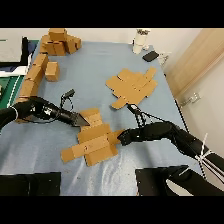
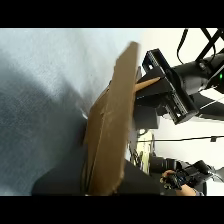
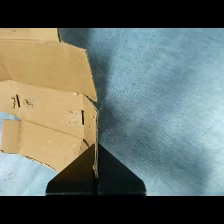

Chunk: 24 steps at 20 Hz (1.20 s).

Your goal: Fold the box.

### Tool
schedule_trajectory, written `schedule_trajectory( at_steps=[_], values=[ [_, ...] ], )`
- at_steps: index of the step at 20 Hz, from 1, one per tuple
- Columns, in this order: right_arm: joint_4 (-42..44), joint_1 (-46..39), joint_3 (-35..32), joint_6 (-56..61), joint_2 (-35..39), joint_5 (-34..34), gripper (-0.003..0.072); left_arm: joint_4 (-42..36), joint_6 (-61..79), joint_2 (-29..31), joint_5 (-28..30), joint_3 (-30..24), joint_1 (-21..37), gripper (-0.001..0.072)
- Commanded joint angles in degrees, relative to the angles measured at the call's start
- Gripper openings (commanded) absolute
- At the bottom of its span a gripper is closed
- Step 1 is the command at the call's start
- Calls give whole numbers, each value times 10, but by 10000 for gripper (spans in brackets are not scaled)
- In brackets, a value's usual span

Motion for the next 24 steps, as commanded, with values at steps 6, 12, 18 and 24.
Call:
schedule_trajectory(
  at_steps=[6, 12, 18, 24],
  values=[
    [-3, 0, 0, 0, 0, 1, 3, 12, 3, 0, -12, 0, 0, 190],
    [-3, 0, 0, 0, 0, 4, 4, 35, 14, 0, -21, 0, 0, 41],
    [-25, -5, 9, 7, 0, 16, 420, 29, 56, 0, -21, 27, -4, 8],
    [-236, -113, 162, 167, 1, -91, 420, 88, 139, 66, 84, 84, -126, 7]
  ],
)
